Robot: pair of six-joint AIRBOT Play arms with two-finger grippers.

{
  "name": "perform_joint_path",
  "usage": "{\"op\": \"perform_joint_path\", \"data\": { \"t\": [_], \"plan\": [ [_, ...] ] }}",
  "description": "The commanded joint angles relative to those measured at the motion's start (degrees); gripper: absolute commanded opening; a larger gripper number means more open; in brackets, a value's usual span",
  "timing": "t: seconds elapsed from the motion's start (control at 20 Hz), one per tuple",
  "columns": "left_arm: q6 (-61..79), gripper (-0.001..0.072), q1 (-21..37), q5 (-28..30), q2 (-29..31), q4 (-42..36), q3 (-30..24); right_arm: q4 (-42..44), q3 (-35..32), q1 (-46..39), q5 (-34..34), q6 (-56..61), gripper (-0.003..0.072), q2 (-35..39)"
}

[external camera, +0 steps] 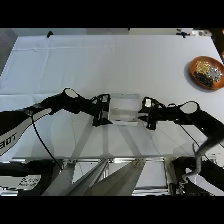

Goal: Fold the box and place the chain.

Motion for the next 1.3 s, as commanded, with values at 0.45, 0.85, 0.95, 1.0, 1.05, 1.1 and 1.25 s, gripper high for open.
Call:
{"op": "perform_joint_path", "data": {
  "t": [0.45,0.85,0.95,1.0,1.05,1.1,1.25],
  "plan": [
    [0.0,0.0344,0.0,0.0,0.0,0.0,0.0,6.3,0.1,7.1,-6.4,-11.3,0.0215,-2.3],
    [0.0,0.0344,0.0,0.0,0.0,0.0,0.0,7.3,0.1,7.4,-4.9,-11.3,0.0095,-3.2],
    [0.0,0.0344,0.0,0.0,0.0,0.0,0.0,5.8,0.1,7.4,-4.9,-11.4,0.0095,-3.2],
    [0.0,0.0344,0.0,0.0,0.0,0.0,0.0,4.1,0.1,7.4,-4.8,-11.3,0.0095,-3.2],
    [0.0,0.0344,0.0,0.0,0.0,0.0,0.0,2.7,0.1,7.4,-4.4,-11.3,0.0092,-3.2],
    [0.0,0.0344,0.0,0.0,0.0,0.0,0.0,1.6,0.1,7.4,-4.2,-11.3,0.0048,-3.2],
    [0.0,0.0344,0.0,0.0,0.0,0.0,0.0,-0.7,0.1,7.4,-4.7,-11.1,0.0009,-3.2]
  ]
}}
